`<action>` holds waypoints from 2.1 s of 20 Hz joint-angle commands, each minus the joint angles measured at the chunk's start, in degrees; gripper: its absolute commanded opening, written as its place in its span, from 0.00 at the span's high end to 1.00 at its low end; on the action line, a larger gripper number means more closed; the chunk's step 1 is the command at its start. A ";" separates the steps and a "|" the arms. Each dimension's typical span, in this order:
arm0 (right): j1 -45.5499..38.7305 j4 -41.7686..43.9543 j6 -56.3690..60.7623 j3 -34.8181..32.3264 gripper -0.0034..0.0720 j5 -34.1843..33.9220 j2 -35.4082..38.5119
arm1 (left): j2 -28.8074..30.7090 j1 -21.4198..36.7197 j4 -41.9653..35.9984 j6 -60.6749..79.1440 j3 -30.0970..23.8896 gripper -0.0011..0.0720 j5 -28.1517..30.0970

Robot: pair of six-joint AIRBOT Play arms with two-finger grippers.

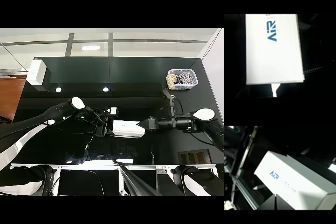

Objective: Fold the box and place the chain.

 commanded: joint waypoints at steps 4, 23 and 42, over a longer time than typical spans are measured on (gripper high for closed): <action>4.76 -4.39 7.67 -3.65 0.93 -8.20 -0.63 | -0.04 0.00 0.00 0.02 -0.02 0.30 0.15; 4.92 -7.85 8.28 6.19 0.93 -1.49 1.84 | -0.09 0.02 0.00 0.04 -0.02 0.30 0.11; 9.38 -5.35 10.93 -1.33 0.94 -8.24 -3.50 | -0.09 0.02 0.00 -0.59 -0.02 0.30 0.26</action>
